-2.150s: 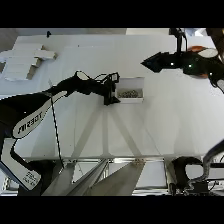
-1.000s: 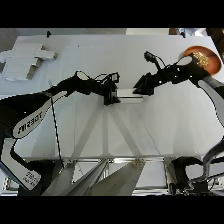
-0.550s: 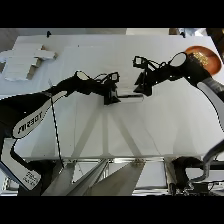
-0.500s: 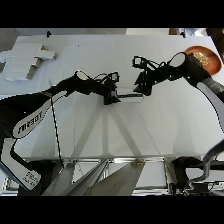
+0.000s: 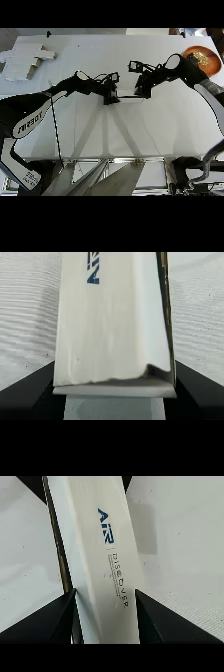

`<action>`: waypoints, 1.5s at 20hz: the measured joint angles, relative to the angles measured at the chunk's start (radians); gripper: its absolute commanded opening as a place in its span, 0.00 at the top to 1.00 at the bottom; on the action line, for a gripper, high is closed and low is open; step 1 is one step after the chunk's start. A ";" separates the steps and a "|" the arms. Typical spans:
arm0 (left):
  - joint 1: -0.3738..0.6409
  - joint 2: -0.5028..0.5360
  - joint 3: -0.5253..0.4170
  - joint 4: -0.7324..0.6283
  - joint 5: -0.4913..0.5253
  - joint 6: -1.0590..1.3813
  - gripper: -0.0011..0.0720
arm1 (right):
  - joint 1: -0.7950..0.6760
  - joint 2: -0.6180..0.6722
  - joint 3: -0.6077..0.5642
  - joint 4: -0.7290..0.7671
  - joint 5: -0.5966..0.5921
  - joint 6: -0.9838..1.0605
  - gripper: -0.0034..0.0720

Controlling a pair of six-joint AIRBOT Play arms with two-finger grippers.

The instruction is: Fold the box and place the chain.

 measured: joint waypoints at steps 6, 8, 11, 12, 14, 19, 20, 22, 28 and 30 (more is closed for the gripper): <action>0.000 0.000 0.000 0.000 0.000 0.002 0.60 | 0.001 0.001 -0.021 -0.002 0.019 0.041 0.48; 0.000 0.000 0.000 0.000 0.000 0.000 0.60 | 0.001 0.002 -0.024 -0.004 0.015 0.057 0.49; 0.000 0.000 0.000 -0.001 0.000 -0.002 0.60 | 0.002 0.002 -0.027 -0.011 -0.013 0.088 0.49; 0.000 0.000 0.000 -0.001 0.001 -0.004 0.60 | 0.003 0.002 -0.028 -0.014 -0.021 0.097 0.49; 0.000 0.000 0.000 -0.002 0.001 -0.004 0.60 | 0.007 0.003 -0.028 -0.028 -0.026 0.106 0.49; 0.000 0.000 0.000 -0.001 0.002 -0.002 0.60 | 0.014 0.008 -0.029 -0.065 -0.020 0.117 0.47; -0.001 0.000 0.000 -0.002 0.003 0.000 0.60 | 0.015 0.013 -0.029 -0.071 -0.012 0.118 0.37; 0.000 0.000 0.000 0.000 -0.002 0.001 0.60 | 0.015 0.030 -0.030 -0.097 0.007 0.121 0.30; 0.000 0.000 0.000 0.000 0.000 0.000 0.60 | 0.014 0.124 -0.029 -0.095 -0.055 0.128 0.59; 0.000 0.000 0.000 0.000 0.001 -0.001 0.60 | 0.010 0.151 -0.029 -0.069 -0.077 0.172 0.66</action>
